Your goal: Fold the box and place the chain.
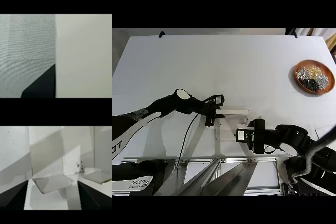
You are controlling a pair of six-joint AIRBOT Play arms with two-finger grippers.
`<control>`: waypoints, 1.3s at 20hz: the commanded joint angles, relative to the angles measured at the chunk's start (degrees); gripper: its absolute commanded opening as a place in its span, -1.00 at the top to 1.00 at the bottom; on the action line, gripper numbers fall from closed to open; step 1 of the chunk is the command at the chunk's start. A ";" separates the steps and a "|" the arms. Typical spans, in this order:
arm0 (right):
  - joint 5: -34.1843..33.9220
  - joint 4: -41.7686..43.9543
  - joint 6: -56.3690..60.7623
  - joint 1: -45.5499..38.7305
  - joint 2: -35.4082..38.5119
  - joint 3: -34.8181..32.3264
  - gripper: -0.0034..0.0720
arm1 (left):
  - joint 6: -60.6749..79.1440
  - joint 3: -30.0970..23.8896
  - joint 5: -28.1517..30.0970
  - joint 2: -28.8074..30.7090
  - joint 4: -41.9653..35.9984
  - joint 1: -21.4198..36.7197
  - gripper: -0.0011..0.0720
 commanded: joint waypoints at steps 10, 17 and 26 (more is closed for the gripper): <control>-5.66 -0.63 3.80 4.94 -0.07 -2.40 -0.91 | 0.00 0.04 0.02 0.04 0.00 0.02 0.94; -6.91 -2.36 8.00 4.87 -0.09 -3.30 -0.85 | 0.00 0.04 0.02 0.04 0.00 0.00 0.94; -7.61 -8.13 12.17 4.87 -1.88 -3.37 -0.82 | 0.00 0.04 0.02 0.04 0.00 0.02 0.94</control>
